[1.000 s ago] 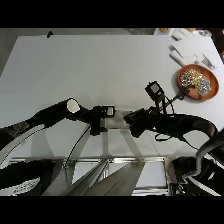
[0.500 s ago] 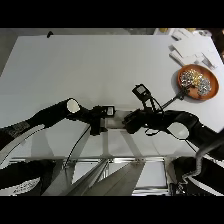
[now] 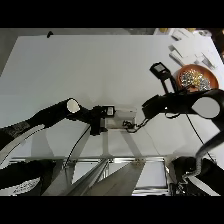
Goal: Fold the box and place the chain.
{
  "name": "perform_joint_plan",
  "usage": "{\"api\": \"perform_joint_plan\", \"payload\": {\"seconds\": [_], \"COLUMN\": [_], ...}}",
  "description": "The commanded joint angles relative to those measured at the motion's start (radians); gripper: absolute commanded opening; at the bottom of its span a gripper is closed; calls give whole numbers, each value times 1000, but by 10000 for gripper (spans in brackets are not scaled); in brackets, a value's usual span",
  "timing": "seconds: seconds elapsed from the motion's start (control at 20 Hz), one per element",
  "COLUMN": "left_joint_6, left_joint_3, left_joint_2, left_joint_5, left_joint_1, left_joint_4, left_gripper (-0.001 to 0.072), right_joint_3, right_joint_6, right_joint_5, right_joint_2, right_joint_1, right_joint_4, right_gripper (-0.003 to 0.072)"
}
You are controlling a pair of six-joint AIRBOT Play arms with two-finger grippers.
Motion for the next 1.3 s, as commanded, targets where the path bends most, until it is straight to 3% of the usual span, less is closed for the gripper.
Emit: {"api": "perform_joint_plan", "payload": {"seconds": [0.0,0.15,0.2,0.25,0.3,0.65,1.25], "left_joint_6": [0,0,0,0,0,0,0], "left_joint_3": [0,0,0,0,0,0,0], "left_joint_2": [1,1,1,1,1,1,1], "left_joint_5": [0,0,0,0,0,0,0], "left_joint_1": [1,1,0,0,1,1,0], "left_joint_4": [0,0,0,0,0,0,0], "left_gripper": [134,134,134,134,134,134,134], "right_joint_3": [-5,-56,-72,-85,-87,-87,-89], "right_joint_6": [0,22,23,39,66,128,207], "right_joint_5": [62,5,-17,-39,-48,-106,-51], "right_joint_2": [-21,-106,-140,-175,-212,-369,-401], "right_joint_1": [-165,-190,-190,-188,-179,-54,-49], "right_joint_4": [-51,-50,-42,-39,-48,-55,-67], "right_gripper": [17,17,70,220,268,267,267]}}
